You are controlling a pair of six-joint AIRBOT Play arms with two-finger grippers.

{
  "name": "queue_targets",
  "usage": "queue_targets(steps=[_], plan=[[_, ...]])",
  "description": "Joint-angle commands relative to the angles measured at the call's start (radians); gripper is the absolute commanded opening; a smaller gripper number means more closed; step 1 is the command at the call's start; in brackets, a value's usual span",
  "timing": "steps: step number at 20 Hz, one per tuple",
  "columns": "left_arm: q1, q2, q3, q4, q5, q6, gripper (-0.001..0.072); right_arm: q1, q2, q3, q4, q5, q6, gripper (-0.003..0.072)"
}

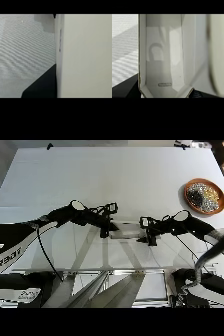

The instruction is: Fold the box and place the chain.

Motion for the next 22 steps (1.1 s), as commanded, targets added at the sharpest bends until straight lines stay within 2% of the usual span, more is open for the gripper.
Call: queue_targets(steps=[1, 6, 22], plan=[[0.000, 0.000, 0.001, 0.000, 0.001, 0.000, 0.0012, 0.006, -0.001, -0.001, -0.019, -0.006, 0.004, 0.0341], [0.000, 0.000, 0.001, 0.000, 0.000, 0.000, 0.0012, 0.037, -0.001, -0.001, -0.019, -0.047, 0.004, 0.0341], [0.000, 0.000, 0.001, 0.000, 0.000, 0.000, 0.0012, 0.037, 0.000, -0.001, -0.033, -0.043, 0.113, 0.0340]])
